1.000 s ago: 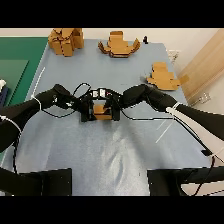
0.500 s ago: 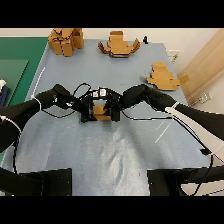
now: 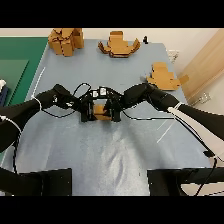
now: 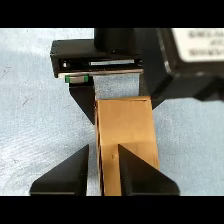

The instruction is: Fold the box.

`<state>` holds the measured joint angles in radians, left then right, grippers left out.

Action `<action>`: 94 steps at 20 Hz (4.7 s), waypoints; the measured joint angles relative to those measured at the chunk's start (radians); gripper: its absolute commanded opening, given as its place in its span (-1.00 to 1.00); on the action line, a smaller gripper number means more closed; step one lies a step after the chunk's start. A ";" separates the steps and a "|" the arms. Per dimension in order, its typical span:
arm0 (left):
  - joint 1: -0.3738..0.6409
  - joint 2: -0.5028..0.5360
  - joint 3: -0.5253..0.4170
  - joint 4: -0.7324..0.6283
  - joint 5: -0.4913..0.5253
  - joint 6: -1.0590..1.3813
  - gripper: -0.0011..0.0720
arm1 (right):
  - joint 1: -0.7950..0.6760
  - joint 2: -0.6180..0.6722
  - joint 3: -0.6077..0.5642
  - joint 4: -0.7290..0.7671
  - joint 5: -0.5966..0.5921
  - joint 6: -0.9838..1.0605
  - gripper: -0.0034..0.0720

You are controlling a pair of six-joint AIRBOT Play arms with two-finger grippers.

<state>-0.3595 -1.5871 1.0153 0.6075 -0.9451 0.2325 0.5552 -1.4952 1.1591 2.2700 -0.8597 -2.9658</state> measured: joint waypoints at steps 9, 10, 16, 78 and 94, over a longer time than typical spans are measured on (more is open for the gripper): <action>0.000 0.000 0.000 0.002 -0.003 0.003 -0.87 | 0.000 -0.015 0.000 0.004 -0.026 0.010 -0.85; 0.000 0.000 0.000 0.002 -0.003 0.003 -0.87 | 0.000 -0.018 0.000 0.004 -0.027 0.015 -0.85; 0.000 0.000 0.000 0.003 -0.005 0.003 -0.87 | -0.001 -0.026 0.000 0.004 -0.035 0.055 -0.89; 0.484 -0.542 0.937 0.490 0.209 -1.228 0.81 | -0.238 0.236 -0.024 -0.299 -0.061 0.916 -0.89; 0.467 -0.525 0.998 0.488 0.209 -1.223 0.92 | -0.238 0.235 -0.024 -0.299 -0.063 0.916 -0.89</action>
<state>0.1074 -2.1120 2.0132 1.0950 -0.7361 -0.9909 0.3168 -1.2598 1.1347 1.9713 -0.9222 -2.0499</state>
